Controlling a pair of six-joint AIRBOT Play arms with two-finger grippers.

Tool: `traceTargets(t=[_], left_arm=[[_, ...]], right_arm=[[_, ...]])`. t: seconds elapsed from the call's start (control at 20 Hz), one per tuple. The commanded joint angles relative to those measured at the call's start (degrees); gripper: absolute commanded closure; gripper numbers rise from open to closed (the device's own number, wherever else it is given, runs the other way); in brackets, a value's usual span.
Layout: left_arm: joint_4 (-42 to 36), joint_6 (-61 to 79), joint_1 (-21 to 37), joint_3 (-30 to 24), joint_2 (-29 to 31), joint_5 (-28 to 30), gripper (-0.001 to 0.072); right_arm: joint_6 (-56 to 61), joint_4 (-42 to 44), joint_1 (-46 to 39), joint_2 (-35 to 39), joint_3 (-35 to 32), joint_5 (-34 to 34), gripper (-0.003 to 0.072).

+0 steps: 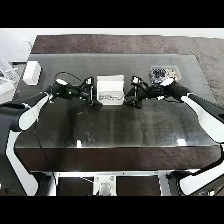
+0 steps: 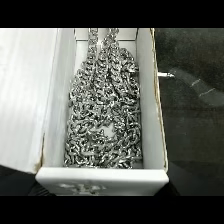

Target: Fold the box and place the chain.

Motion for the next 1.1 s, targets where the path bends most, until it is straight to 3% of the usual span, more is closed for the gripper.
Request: traceTargets(t=[0.0,0.35,0.55,0.75,0.8,0.85,1.0,1.05], left_arm=[[0.0,0.0,0.0,0.0,0.0,0.0,0.0152],[0.0,0.0,0.0,0.0,0.0,-0.1,0.0152],[0.0,0.0,0.0,0.0,0.0,-0.3,0.0152],[0.0,0.0,0.0,0.0,0.0,-0.3,0.0152],[0.0,0.0,0.0,0.0,0.0,-0.2,0.0152],[0.0,0.0,0.0,0.0,0.0,-0.3,0.0151],[0.0,0.0,0.0,0.0,0.0,-0.3,0.0152],[0.0,0.0,0.0,0.0,0.0,-0.3,0.0152]], right_arm=[[-0.3,-0.2,0.6,-1.3,1.2,1.6,0.0118],[1.9,-8.7,2.3,-1.3,1.3,-1.3,0.0132],[1.9,-8.8,2.4,-1.3,2.3,-3.9,0.0135],[1.9,-8.8,2.4,-1.3,3.2,-4.3,0.0326],[1.9,-8.8,2.4,-1.3,3.2,-4.2,0.0332],[2.2,-8.8,2.4,-1.3,3.2,-4.2,0.0432],[4.5,-8.8,2.4,-1.3,3.2,-0.9,0.0599],[5.7,-8.8,2.4,-1.3,3.2,0.0,0.0685]])
